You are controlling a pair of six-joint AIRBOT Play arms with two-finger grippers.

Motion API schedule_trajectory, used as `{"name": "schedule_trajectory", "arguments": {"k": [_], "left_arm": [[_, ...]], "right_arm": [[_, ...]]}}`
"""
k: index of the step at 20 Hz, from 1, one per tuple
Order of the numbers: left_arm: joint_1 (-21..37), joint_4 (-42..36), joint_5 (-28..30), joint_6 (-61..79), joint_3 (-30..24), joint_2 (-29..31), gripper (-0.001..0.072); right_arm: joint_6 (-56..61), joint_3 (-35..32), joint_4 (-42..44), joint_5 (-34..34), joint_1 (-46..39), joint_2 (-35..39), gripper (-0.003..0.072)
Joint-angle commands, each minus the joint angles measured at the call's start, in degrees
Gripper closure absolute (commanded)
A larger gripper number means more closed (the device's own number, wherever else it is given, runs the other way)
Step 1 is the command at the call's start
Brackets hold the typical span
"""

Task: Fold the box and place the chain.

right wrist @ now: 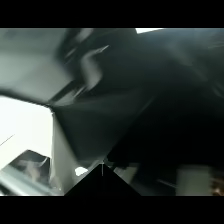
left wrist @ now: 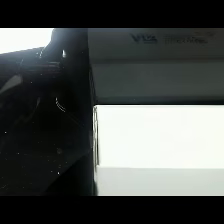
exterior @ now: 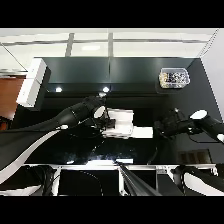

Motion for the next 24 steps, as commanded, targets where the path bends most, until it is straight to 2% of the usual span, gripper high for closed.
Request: {"name": "schedule_trajectory", "arguments": {"k": [1,2,3,4,7,12,18,19,21,24], "left_arm": [[0.00,0.02,0.00,0.09,0.02,-0.02,0.0682],[0.00,0.02,0.00,0.09,0.02,-0.02,0.0682],[0.00,0.04,-0.02,0.09,0.02,-0.02,0.0682],[0.00,0.02,0.00,0.09,0.02,-0.02,0.0682],[0.00,0.02,-0.04,0.09,0.02,-0.02,0.0682],[0.00,0.02,-0.09,0.09,0.02,-0.02,0.0682],[0.00,0.07,-1.01,0.09,0.02,-0.02,0.0681],[0.00,0.04,-1.01,0.09,0.02,-0.02,0.0681],[0.00,0.07,-0.98,0.09,0.02,-0.02,0.0682],[0.00,0.04,-0.92,0.09,0.02,-0.02,0.0681]], "right_arm": [[-17.55,0.46,19.63,2.99,3.54,-3.43,0.0668],[-18.56,1.22,20.48,4.28,3.61,-3.43,0.0616],[-18.53,2.10,20.11,5.90,3.65,-3.43,0.0319],[-18.62,2.91,19.74,7.80,3.65,-3.43,0.0085],[-18.43,5.09,19.63,10.27,5.29,-3.41,0.0082],[-6.36,10.01,15.41,1.44,15.76,-3.37,0.0084],[27.98,18.10,-14.60,-13.55,32.17,-3.19,0.0086],[33.75,19.30,-19.28,-14.62,34.60,-3.19,0.0127],[45.13,21.97,-29.90,-14.49,38.91,-3.19,0.0144],[57.18,25.11,-41.88,-9.84,43.54,-3.21,0.0144]]}}
